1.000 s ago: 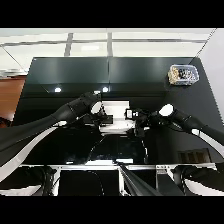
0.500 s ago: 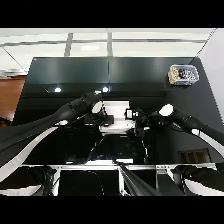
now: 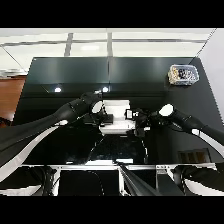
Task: Fold the box and place the chain.
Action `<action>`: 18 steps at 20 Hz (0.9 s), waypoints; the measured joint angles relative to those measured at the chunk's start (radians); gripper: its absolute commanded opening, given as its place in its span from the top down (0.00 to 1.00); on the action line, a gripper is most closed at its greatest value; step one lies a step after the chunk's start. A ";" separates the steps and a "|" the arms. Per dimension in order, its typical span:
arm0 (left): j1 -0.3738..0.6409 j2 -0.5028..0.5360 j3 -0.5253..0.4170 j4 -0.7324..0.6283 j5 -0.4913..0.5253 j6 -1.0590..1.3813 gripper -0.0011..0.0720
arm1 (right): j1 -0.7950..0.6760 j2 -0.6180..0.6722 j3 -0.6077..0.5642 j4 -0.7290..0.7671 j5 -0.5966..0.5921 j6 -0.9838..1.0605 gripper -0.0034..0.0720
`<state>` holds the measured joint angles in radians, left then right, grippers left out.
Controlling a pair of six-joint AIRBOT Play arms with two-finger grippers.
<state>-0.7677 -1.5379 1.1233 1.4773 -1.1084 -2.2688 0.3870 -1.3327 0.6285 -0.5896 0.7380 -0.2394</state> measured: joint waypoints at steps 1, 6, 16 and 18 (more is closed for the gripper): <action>0.001 0.000 0.003 0.002 -0.004 0.003 0.95 | 0.000 0.004 0.000 -0.003 0.000 0.013 0.00; 0.008 0.000 0.016 0.048 -0.037 0.011 0.95 | -0.002 0.061 -0.001 -0.107 0.024 0.086 0.01; 0.012 -0.002 0.018 0.059 -0.043 0.017 0.94 | -0.006 0.104 -0.001 -0.130 0.026 0.125 0.11; 0.012 -0.002 0.018 0.055 -0.040 0.018 0.94 | -0.006 0.105 -0.001 -0.117 0.019 0.126 0.33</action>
